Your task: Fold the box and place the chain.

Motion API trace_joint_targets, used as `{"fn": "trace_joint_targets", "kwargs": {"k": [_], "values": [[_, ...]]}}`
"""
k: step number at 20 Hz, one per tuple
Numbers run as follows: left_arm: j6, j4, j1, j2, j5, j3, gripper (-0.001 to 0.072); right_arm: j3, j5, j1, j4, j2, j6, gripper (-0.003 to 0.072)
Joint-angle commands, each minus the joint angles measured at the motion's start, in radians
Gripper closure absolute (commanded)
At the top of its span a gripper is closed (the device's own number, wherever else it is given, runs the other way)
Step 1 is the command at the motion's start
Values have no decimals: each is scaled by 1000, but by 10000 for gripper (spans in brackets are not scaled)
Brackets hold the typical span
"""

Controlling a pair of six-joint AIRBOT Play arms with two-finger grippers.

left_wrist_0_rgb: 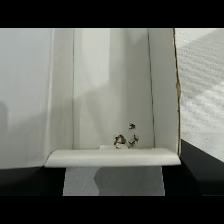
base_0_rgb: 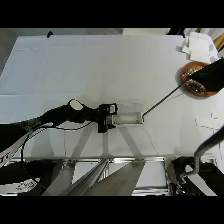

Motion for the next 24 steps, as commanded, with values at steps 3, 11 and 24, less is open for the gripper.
{"fn": "trace_joint_targets", "kwargs": {"k": [3, 11, 24], "values": [[0, 0, 0, 0, 0, 0, 377, 0, -10, 154, 73, 6, 3, 677], [0, 0, 0, 0, 0, 0, 377, 0, -93, 248, 100, 6, 3, 676], [0, 0, 0, 0, 0, 0, 377, 0, -126, 248, 207, 61, -21, 676]]}}
